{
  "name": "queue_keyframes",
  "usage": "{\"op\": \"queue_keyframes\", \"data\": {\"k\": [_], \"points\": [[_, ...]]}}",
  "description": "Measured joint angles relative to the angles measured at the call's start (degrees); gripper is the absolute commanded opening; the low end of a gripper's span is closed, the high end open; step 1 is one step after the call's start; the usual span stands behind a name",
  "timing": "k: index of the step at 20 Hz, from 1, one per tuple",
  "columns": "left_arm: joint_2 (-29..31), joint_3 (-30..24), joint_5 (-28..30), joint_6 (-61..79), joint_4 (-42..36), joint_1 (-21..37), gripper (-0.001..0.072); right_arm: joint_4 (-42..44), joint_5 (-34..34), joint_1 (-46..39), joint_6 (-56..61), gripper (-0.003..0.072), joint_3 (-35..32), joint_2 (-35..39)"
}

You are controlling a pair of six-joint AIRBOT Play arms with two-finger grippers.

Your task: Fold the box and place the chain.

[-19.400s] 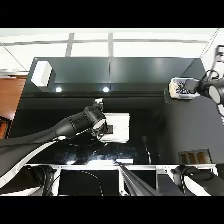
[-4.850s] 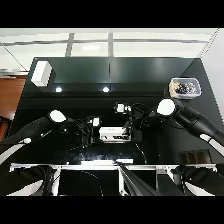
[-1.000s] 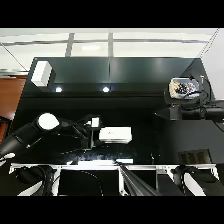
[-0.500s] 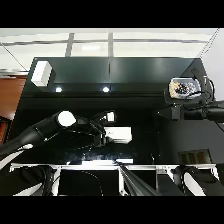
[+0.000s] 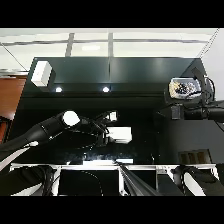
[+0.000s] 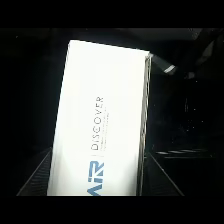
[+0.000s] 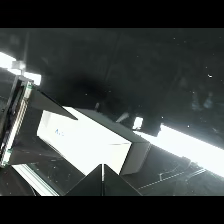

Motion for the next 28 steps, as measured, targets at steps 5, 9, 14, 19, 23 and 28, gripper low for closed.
{"op": "queue_keyframes", "data": {"k": [5,9,14,19,23,28], "points": [[-1.81,0.0,5.6,0.22,1.97,-3.87,0.0714,-0.22,-0.37,0.0,0.0,0.0013,-0.02,0.0],[-4.28,0.0,8.59,0.2,4.02,-7.08,0.0448,-0.26,-0.61,0.0,0.28,0.0014,0.0,0.0],[-2.29,0.0,8.83,-5.33,8.68,-6.99,0.0281,-0.31,-0.68,0.0,0.55,0.0013,0.0,-0.02],[5.4,0.0,1.51,-26.71,26.29,6.12,0.0286,-0.37,-1.16,0.0,0.63,0.0014,0.0,-0.02],[10.21,0.0,-6.19,-38.69,36.72,26.84,0.0294,-0.39,-1.84,0.0,0.63,0.0014,-0.02,0.0],[11.65,0.11,-6.01,-43.56,39.17,51.6,0.0294,-0.44,-3.17,0.0,0.63,0.0013,-0.02,0.0]]}}
